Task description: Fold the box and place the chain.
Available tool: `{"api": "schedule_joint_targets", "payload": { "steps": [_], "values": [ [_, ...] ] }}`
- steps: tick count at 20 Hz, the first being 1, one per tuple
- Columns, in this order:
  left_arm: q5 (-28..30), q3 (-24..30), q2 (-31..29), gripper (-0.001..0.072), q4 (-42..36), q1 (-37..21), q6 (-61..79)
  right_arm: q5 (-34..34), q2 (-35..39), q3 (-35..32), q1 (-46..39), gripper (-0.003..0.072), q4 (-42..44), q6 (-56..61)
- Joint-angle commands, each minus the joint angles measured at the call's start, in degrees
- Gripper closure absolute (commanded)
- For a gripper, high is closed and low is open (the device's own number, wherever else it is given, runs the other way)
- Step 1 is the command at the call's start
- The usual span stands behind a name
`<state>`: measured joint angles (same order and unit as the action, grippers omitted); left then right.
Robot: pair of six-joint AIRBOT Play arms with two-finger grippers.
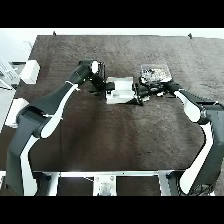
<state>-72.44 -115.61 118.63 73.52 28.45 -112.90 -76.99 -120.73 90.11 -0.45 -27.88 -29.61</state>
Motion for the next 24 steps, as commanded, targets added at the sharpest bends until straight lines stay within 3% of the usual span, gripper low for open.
{"api": "schedule_joint_targets", "payload": {
  "steps": [1,15,24],
  "values": [
    [-0.59,-0.96,0.48,0.0265,1.51,0.68,-1.60,0.00,-0.02,0.00,0.02,0.0104,0.00,0.02],
    [-4.98,-3.34,2.27,0.0265,9.79,2.75,-3.67,0.00,-0.02,0.02,0.02,0.0104,0.00,0.00],
    [-2.67,-3.37,2.27,0.0266,11.41,4.85,-3.02,0.00,-0.02,0.00,0.02,0.0104,0.00,0.00]
  ]
}}
